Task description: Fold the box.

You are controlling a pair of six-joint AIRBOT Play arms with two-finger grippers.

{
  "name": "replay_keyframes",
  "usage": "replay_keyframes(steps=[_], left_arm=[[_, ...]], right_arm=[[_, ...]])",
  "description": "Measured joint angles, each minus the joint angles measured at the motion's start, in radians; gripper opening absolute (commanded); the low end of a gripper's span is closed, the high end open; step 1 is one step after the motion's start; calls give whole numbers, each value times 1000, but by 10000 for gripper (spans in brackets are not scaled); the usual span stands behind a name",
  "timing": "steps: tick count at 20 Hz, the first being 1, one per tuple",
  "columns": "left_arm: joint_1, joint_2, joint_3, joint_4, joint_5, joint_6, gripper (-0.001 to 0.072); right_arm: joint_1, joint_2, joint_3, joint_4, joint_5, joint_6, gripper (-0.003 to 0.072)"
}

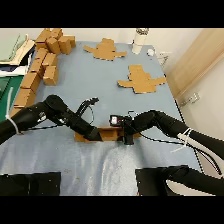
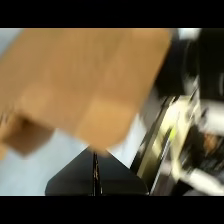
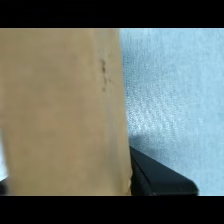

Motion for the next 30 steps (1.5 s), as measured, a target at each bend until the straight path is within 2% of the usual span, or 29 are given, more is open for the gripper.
replay_keyframes(steps=[4, 7, 12, 16, 21, 26, 30], left_arm=[[27, -46, 22, -104, 145, -4, 11], [51, -84, 47, -123, 219, -6, 10], [63, -185, 117, -13, 249, -79, 10], [64, -247, 156, 97, 208, -126, 11], [77, -294, 173, 121, 144, -82, 11], [164, -283, 186, 35, 80, 62, 10], [266, -253, 188, -61, 1, 296, 9]], right_arm=[[0, 0, 0, 0, 0, 0, 505], [0, 0, 0, 0, 0, 0, 505], [0, 0, 0, 0, 0, 0, 505], [0, 0, 0, 0, 0, 0, 505], [0, 0, 0, 0, -3, -1, 505], [0, 0, 0, 0, -3, 0, 505], [0, 0, 0, 0, 0, 0, 505]])
